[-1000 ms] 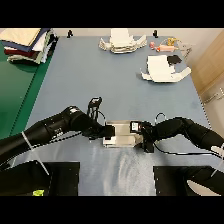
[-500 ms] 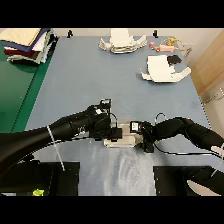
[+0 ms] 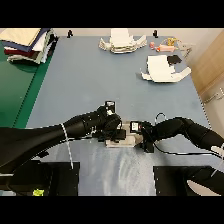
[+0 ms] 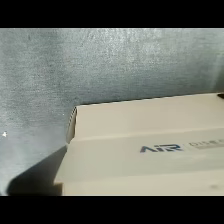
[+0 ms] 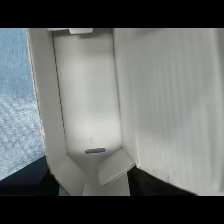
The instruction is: Fold the box.
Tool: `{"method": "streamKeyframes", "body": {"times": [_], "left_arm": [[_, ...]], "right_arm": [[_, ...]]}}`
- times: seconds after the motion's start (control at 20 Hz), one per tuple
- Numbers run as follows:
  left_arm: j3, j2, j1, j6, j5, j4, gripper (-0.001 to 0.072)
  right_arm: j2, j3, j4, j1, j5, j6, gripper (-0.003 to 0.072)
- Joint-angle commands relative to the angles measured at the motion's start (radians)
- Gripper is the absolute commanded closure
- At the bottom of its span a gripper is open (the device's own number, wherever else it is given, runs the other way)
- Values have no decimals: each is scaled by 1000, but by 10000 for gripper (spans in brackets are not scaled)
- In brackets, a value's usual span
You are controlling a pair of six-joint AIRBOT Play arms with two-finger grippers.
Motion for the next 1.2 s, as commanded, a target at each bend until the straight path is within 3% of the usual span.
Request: {"method": "streamKeyframes", "body": {"times": [0.0, 0.25, 0.3, 0.4, 0.75, 0.85, 1.15], "left_arm": [[8, -13, -5, -29, -3, 13, 475], [8, -15, -5, -43, -4, 13, 477], [8, -15, -5, -44, -4, 13, 582], [8, -15, -5, -46, -3, 13, 690], [8, -15, -5, -51, -5, 2, 689], [8, -15, -5, -51, -8, -3, 247], [8, -15, -3, -51, -61, 4, 222]], "right_arm": [[0, 0, 0, 1, 0, 0, 246], [0, 0, 0, 1, 0, 0, 247], [0, 0, 0, 1, 0, 0, 246], [0, 0, 0, 1, 0, 0, 247], [0, 0, 0, 1, 0, 0, 246], [0, 0, 0, 1, 0, 0, 247], [0, 0, 0, 1, 0, 0, 247]]}}
